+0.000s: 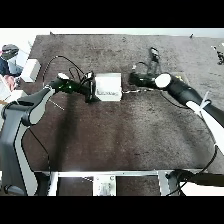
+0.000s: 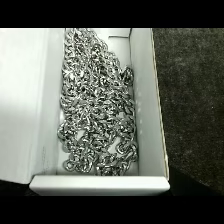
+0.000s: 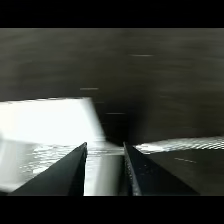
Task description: Fold the box and place the chain.
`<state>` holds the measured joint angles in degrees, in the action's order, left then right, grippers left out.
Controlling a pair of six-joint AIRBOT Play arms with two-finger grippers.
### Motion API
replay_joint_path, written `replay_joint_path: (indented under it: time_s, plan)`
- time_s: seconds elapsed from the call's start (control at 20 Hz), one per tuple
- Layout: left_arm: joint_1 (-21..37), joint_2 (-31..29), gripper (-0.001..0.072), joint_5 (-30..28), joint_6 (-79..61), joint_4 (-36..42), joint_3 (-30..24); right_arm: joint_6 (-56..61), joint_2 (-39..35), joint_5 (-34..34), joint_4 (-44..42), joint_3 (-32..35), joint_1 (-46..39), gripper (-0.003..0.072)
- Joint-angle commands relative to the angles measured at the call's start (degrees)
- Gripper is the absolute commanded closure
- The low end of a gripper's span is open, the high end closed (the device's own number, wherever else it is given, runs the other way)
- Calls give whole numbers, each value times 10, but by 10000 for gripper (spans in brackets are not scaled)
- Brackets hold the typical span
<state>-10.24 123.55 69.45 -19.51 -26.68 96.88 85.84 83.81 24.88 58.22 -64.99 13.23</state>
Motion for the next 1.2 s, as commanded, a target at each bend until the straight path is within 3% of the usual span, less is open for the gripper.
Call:
replay_joint_path:
  time_s: [0.0,0.25,0.7,0.75,0.8,0.85,1.0,1.15]
  plan:
    - [0,0,292,0,0,0,0,14,-2,16,12,47,-107,403]
    - [0,0,291,0,0,0,0,36,52,-32,-28,65,-184,403]
    - [0,0,292,0,0,0,0,24,122,-108,-105,33,-175,407]
    - [0,0,292,0,0,0,0,24,132,-108,-105,23,-172,444]
    - [0,0,292,0,0,0,0,24,142,-108,-105,15,-171,603]
    - [0,0,291,0,0,0,0,25,149,-108,-106,12,-169,663]
    - [0,0,292,0,0,0,0,15,127,-84,-105,11,-151,678]
    - [0,0,292,0,0,0,0,-39,50,-58,-105,11,-121,678]
